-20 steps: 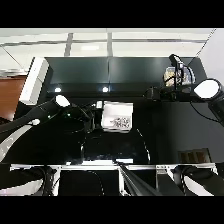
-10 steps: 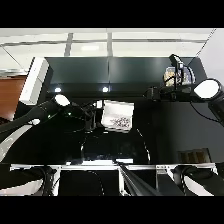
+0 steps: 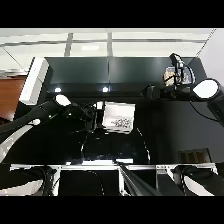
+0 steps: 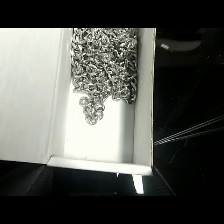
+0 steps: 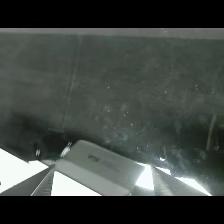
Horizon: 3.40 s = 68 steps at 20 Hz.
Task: Fold the box and place the chain.
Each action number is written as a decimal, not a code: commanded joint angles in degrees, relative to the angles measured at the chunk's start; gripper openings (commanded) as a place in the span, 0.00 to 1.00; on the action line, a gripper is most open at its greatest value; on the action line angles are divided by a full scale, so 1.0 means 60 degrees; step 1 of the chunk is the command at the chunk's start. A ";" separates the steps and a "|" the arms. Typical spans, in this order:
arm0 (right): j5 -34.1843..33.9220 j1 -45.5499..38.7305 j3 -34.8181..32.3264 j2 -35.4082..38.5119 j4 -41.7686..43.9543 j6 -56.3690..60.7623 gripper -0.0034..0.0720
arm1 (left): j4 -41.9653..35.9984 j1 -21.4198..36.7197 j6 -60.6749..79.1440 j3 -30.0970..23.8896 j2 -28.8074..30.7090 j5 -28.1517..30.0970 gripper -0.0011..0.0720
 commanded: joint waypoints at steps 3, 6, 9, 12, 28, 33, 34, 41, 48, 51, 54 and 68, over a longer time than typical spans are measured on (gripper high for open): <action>-0.0433 0.0106 0.0011 -0.1056 0.1071 -0.0444 1.00 | -0.0033 -0.0022 0.0022 0.0007 -0.0004 0.0007 0.61; -0.0004 0.0889 0.0011 -0.1515 0.1570 -0.2677 1.00 | -0.0033 -0.0022 0.0026 0.0007 -0.0004 0.0011 0.61; 0.1610 0.1286 0.0419 -0.1490 0.1566 -0.5552 1.00 | -0.0033 -0.0022 0.0026 0.0007 -0.0004 0.0011 0.61; 0.2907 0.1424 0.0882 -0.1490 0.1588 -0.7060 1.00 | -0.0033 -0.0022 0.0026 0.0007 -0.0004 0.0007 0.61; 0.2324 0.1534 0.2222 -0.1151 0.0925 -0.6881 1.00 | -0.0029 -0.0022 0.0026 0.0007 -0.0004 -0.0007 0.61; 0.1413 0.0652 0.1319 -0.1854 0.1042 -0.6360 1.00 | -0.0029 -0.0022 0.0026 0.0007 -0.0004 -0.0011 0.61; 0.1774 0.0871 0.1013 -0.2080 0.1249 -0.6564 1.00 | -0.0029 -0.0022 0.0026 0.0007 -0.0004 -0.0011 0.61; 0.3271 0.2116 0.0743 -0.2251 0.1304 -0.7883 1.00 | -0.0029 -0.0022 0.0026 0.0007 -0.0004 -0.0015 0.61; 0.2823 0.2215 0.0743 -0.2266 0.1319 -0.8291 0.81 | -0.0029 -0.0022 0.0026 0.0007 -0.0004 -0.0015 0.61; 0.2830 0.2280 0.0743 -0.2266 0.1311 -0.8284 0.69 | -0.0029 -0.0022 0.0026 0.0007 -0.0004 -0.0015 0.61; 0.2849 0.2302 0.0743 -0.2266 0.1235 -0.8240 0.52 | -0.0029 -0.0022 0.0026 0.0007 -0.0004 -0.0011 0.61; 0.2907 0.2441 0.0750 -0.2233 0.0415 -0.7388 0.22 | -0.0029 -0.0022 0.0026 0.0007 -0.0004 -0.0015 0.61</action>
